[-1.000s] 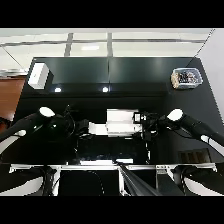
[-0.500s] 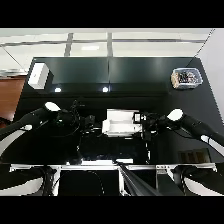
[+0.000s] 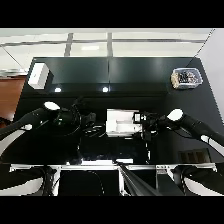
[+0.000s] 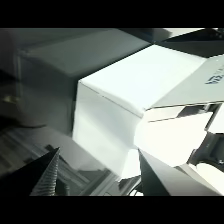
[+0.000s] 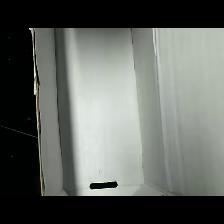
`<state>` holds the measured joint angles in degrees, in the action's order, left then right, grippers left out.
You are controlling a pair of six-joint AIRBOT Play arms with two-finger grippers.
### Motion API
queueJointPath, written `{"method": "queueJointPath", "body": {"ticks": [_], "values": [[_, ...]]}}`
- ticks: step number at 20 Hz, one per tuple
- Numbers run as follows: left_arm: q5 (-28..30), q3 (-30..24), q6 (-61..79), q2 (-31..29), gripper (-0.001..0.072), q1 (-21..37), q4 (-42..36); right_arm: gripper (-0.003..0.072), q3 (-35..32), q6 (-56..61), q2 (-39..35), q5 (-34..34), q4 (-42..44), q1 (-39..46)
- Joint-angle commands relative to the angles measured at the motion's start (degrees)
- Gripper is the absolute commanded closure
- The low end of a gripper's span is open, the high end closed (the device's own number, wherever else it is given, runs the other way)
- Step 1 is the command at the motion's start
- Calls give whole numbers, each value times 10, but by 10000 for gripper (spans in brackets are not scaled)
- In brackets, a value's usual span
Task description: Fold the box and place the chain.
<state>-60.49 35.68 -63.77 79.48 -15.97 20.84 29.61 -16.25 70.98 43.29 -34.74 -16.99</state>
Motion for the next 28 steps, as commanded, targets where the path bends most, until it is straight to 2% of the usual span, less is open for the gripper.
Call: {"method": "queueJointPath", "body": {"ticks": [1,5,8,9,11,16,21,24,28], "values": [[-12,1,6,0,139,0,-15,588,0,0,0,0,0,0],[-27,7,8,0,141,-3,-19,588,0,0,0,0,0,0],[-28,39,14,0,149,-22,3,588,0,0,0,0,0,0],[-25,54,-1,0,152,-34,17,588,0,0,0,0,0,0],[-14,82,-46,0,214,-60,45,588,0,0,0,0,0,0],[-3,147,-176,0,214,-112,199,588,0,0,0,0,0,0],[-4,162,-229,0,214,-127,223,588,0,0,0,0,0,0],[35,165,-316,0,226,-145,257,588,0,0,0,0,0,0],[81,189,-431,1,226,-197,360,588,0,0,0,0,0,0]]}}
